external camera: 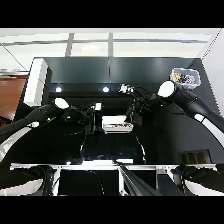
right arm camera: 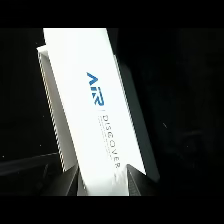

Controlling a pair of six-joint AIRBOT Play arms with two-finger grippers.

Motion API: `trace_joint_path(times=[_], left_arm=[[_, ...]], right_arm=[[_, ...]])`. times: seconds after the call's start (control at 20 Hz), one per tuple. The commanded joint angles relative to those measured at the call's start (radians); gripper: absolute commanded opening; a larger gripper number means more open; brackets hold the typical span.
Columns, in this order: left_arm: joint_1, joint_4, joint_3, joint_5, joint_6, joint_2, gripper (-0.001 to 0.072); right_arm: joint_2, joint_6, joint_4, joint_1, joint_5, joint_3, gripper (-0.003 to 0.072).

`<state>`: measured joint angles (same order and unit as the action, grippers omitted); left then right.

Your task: Fold the box and place the chain.

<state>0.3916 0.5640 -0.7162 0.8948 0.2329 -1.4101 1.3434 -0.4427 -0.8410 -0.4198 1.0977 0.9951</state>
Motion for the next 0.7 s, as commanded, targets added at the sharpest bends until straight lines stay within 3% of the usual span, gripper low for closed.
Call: trace_joint_path(times=[0.0, 0.3, 0.35, 0.65], left_arm=[[0.0, 0.0, -0.001, 0.0, -0.002, 0.0, 0.0356], [0.0, 0.0, -0.001, 0.0, -0.002, 0.0, 0.0356], [0.0, 0.0, -0.001, 0.0, -0.002, 0.0, 0.0356], [0.001, 0.0, -0.001, 0.0, -0.002, 0.0, 0.0356]], right_arm=[[-0.001, -0.003, 0.006, -0.002, -0.003, -0.008, 0.0316], [-0.001, -0.003, -0.005, -0.002, 0.032, -0.008, 0.0326], [-0.001, -0.003, -0.005, -0.002, 0.032, -0.008, 0.0377], [-0.001, -0.006, -0.005, -0.002, 0.049, -0.008, 0.0378]])
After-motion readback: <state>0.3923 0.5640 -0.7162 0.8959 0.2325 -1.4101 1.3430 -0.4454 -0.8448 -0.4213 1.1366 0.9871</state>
